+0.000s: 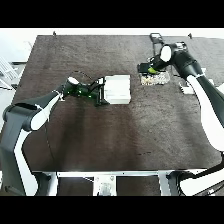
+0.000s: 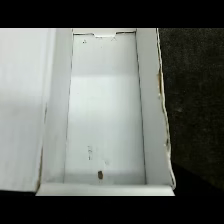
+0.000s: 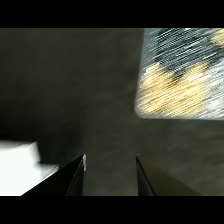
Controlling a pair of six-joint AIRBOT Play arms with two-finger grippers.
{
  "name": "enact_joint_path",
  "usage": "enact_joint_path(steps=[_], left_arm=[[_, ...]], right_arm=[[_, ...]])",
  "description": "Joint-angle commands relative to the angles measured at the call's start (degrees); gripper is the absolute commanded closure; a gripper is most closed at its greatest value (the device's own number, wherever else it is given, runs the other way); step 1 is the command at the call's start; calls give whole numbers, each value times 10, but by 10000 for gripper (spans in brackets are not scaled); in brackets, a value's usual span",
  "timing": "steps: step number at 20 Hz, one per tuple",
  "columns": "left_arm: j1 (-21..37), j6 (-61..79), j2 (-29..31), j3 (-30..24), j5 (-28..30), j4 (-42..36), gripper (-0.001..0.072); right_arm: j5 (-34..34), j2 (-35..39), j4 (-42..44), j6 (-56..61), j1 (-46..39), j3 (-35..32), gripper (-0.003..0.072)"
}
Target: Fold the box and place the chain.
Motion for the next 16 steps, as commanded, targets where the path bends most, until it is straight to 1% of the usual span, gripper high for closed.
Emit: enact_joint_path(steps=[1, 2, 7, 12, 13, 14, 16], left_arm=[[0, 0, 0, 0, 0, 0, 90], [0, 0, 0, 0, 1, 0, 90], [0, 0, 0, 0, 1, 0, 90], [0, 0, 0, 0, 1, 0, 90], [0, 0, 0, 0, 1, 0, 90], [0, 0, 0, 0, 1, 0, 90], [0, 0, 0, 0, 1, 0, 90]], right_arm=[[-59, -37, 90, -64, -69, 3, 313], [-64, -52, 113, -81, -78, 4, 313], [-89, -107, 115, -104, -93, 14, 316], [-86, -149, 123, -115, -93, 44, 326], [-86, -154, 126, -115, -93, 44, 356], [-86, -159, 126, -115, -93, 44, 366], [-82, -166, 125, -115, -94, 45, 440]])
